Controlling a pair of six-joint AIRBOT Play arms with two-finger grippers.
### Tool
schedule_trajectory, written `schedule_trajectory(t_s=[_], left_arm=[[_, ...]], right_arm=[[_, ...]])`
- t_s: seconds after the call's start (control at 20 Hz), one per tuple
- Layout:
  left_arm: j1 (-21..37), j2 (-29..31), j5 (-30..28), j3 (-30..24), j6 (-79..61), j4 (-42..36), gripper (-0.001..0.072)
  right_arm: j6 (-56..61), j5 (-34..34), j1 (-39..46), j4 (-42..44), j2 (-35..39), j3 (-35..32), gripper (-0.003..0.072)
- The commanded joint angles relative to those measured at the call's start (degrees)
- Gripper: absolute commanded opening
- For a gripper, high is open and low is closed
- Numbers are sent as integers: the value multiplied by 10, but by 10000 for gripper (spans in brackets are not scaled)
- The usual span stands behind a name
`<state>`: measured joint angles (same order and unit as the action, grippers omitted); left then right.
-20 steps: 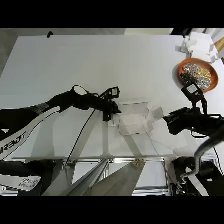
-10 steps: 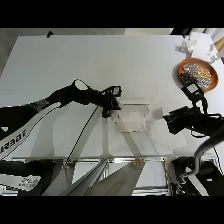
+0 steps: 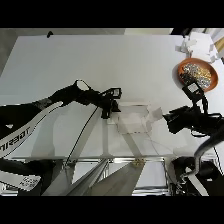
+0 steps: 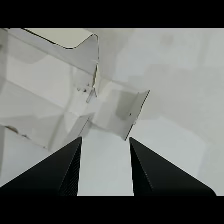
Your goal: Fold the box and place the chain.
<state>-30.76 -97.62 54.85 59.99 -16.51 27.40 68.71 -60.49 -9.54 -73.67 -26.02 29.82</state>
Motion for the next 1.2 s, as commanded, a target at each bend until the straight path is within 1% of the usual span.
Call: schedule_trajectory(t_s=[0.0, 0.45, 0.5, 0.55, 0.6, 0.65, 0.7, 0.85, 0.95, 1.05, 1.15], left_arm=[[0, -1, -4, 0, -2, 3, 5], [0, -1, -10, 0, 0, 3, 13], [0, -1, -11, 0, 0, 3, 13], [0, -1, -10, 0, 0, 3, 13], [0, -1, -10, 0, 0, 3, 13], [0, -1, -10, 0, 0, 3, 13], [0, -1, -10, 0, 0, 3, 13], [0, -1, -10, 0, 0, 3, 13], [0, -1, -10, 0, 0, 3, 13], [0, -1, -10, 0, 0, 3, 13], [0, -1, -10, 0, 0, 3, 13]], right_arm=[[0, 1, 0, 0, 0, 0, 336], [0, 1, 0, 0, 0, 0, 336], [-4, -1, 0, 0, 0, 0, 321], [-22, -4, 0, 6, 0, 0, 229], [-50, -7, 0, 16, 0, 0, 158], [-85, -13, 0, 28, 0, 0, 109], [-136, -28, 0, 47, 0, 0, 15], [-293, -86, 0, 105, -2, -2, 18], [-324, -73, 0, 105, -14, -26, 18], [-378, -80, 0, 109, -42, -56, 18], [-410, -81, -9, 105, -54, -64, 18]])
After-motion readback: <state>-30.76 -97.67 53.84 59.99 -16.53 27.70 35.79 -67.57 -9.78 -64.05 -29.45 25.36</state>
